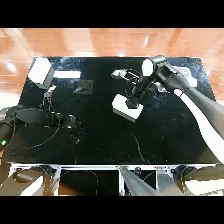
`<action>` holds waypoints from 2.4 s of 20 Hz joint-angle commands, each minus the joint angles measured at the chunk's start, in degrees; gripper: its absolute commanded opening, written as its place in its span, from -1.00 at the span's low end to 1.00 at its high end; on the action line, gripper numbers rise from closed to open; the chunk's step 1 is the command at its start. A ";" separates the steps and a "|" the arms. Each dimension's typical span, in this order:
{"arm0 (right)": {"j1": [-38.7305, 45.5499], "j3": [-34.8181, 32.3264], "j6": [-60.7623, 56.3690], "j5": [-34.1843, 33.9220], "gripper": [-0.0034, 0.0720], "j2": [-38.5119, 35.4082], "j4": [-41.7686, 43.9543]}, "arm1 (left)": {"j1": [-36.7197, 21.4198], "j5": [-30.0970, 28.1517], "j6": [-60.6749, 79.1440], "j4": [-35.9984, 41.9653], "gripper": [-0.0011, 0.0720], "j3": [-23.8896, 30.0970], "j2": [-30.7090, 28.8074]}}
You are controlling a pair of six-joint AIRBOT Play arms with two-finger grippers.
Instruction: Fold the box and place the chain.
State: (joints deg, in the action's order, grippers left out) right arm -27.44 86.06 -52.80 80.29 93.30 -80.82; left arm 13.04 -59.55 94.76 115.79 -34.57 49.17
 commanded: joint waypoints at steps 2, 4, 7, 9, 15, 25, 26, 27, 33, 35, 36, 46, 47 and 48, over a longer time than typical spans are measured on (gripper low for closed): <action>0.59 3.06 -6.73 -3.63 0.83 -0.72 -0.26 | -0.07 0.22 0.02 0.20 0.65 -0.02 0.02; 1.99 3.41 -17.99 -5.60 0.61 -1.70 -0.15 | -0.07 0.20 0.02 0.20 0.65 -0.02 0.02; 6.86 1.81 -28.79 -4.52 -0.82 -2.21 16.28 | -0.07 0.20 0.02 0.20 0.65 -0.02 0.02; 8.81 -4.04 -32.89 -12.26 -0.83 -4.52 28.35 | -0.07 0.20 0.02 0.22 0.65 -0.02 0.02; 1.42 -34.12 -61.51 -51.67 -0.83 -23.06 37.03 | -0.07 0.11 0.02 0.22 0.65 -0.02 0.02; 3.06 -36.00 -62.73 -41.22 -0.83 -21.90 31.80 | -0.07 -0.09 0.04 0.22 0.65 -0.02 0.02; 3.04 -36.00 -62.71 -40.59 -0.83 -21.81 30.53 | -0.07 -0.09 0.04 0.24 0.65 -0.02 0.02; 3.04 -36.00 -62.71 -40.70 -0.83 -21.62 30.71 | -0.07 -0.07 0.04 0.22 0.65 -0.02 0.02; 3.04 -36.00 -59.47 -40.68 -0.83 -19.47 33.31 | -0.07 -0.22 0.04 0.22 0.65 -0.02 0.02; 3.04 -36.00 -51.80 -40.76 -0.82 -18.12 40.98 | -0.07 -0.20 0.07 0.22 0.65 -0.02 0.02; 3.04 -36.00 -49.18 -40.87 -0.82 -17.33 44.09 | -0.07 -0.20 0.07 0.22 0.65 -0.02 0.02; 5.18 -36.00 -48.50 -39.39 -0.83 -15.87 43.41 | -0.07 -0.28 0.04 0.24 0.65 -0.02 0.02; 5.55 -36.00 -48.50 -38.40 -0.83 -15.87 43.54 | -0.07 -0.28 0.04 0.24 0.65 -0.02 0.02; 5.92 -36.00 -48.06 -36.79 -0.83 -15.87 44.57 | -0.07 -0.28 0.04 0.24 0.65 -0.02 0.02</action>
State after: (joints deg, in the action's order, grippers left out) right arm -22.50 50.06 -101.49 40.91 77.32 -37.56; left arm 13.02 -59.81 94.80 116.03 -34.57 49.17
